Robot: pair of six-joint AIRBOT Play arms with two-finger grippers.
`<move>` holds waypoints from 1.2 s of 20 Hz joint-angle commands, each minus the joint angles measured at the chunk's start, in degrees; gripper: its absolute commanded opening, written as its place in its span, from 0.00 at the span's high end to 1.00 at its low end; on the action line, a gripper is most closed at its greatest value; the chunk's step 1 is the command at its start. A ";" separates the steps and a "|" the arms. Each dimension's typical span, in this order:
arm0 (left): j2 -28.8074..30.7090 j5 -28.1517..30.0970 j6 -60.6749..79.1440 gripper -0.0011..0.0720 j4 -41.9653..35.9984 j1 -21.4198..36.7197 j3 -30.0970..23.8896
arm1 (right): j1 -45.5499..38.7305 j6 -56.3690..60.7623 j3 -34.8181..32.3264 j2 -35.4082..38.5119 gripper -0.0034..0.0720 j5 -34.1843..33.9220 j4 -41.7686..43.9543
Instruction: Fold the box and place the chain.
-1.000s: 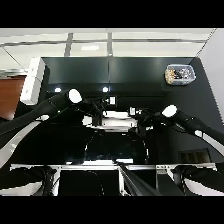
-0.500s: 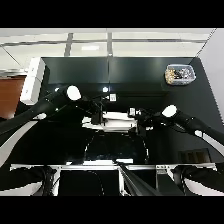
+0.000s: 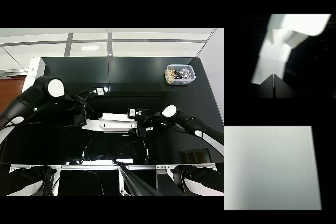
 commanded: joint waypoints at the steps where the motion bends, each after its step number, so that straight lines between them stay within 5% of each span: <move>1: 0.76 -9.40 -2.10 0.96 -17.35 2.99 -4.39 | 0.07 -0.04 0.04 -0.04 0.65 0.02 -0.02; 5: 0.76 4.81 4.57 0.96 -37.20 1.11 -15.56 | 0.07 -0.04 0.04 -0.04 0.65 -0.02 -0.02; 8: 0.74 16.83 17.03 0.95 -52.83 2.34 -18.93 | 0.07 -0.02 0.04 -0.04 0.65 -0.13 0.04; 11: 0.68 34.58 18.73 0.95 -57.13 3.39 -18.71 | 0.07 -0.02 0.04 -0.04 0.65 -0.15 0.09; 13: -0.37 40.24 19.52 0.95 -55.93 3.17 -18.34 | 0.07 -0.02 0.04 -0.04 0.65 -0.15 0.09; 18: -8.15 32.48 12.81 0.95 -44.04 3.17 -14.99 | 0.07 -0.04 0.04 -0.04 0.65 -0.15 0.09; 24: -13.11 22.88 11.69 0.95 -42.95 3.19 -12.33 | 0.07 -0.02 0.04 -0.04 0.65 -0.15 0.11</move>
